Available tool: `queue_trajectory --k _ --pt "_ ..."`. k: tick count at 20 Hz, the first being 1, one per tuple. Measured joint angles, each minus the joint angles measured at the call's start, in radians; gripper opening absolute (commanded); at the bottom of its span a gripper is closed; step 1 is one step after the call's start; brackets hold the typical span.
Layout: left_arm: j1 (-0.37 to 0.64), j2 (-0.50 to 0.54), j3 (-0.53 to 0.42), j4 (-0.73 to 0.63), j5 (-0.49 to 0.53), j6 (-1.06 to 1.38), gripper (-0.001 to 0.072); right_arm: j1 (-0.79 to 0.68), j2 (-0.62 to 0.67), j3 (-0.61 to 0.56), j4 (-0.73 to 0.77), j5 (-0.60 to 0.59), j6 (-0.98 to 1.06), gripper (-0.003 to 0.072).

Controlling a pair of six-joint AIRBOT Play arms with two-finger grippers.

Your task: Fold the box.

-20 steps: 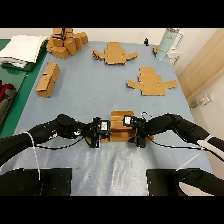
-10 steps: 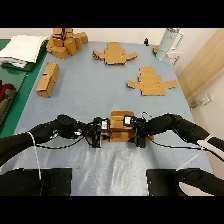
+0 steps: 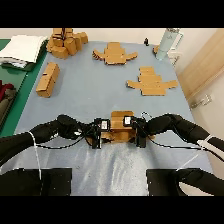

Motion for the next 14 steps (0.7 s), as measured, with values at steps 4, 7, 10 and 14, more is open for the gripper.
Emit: queue_trajectory --k 4,7,10,14 --pt "0.000 0.000 0.000 0.000 0.001 0.000 0.0433 0.000 0.000 0.000 0.001 0.001 0.001 0.0514" --pt "0.000 0.000 0.000 0.003 0.019 -0.005 0.0264 0.000 0.000 0.000 0.002 0.004 0.002 0.0514" --pt "0.000 0.016 0.000 0.028 0.060 -0.040 0.0013 0.000 0.000 0.000 0.007 0.007 0.003 0.0514" --pt "0.000 0.085 0.000 0.193 0.087 -0.215 0.0013 0.000 0.000 0.000 0.005 0.004 0.002 0.0514"
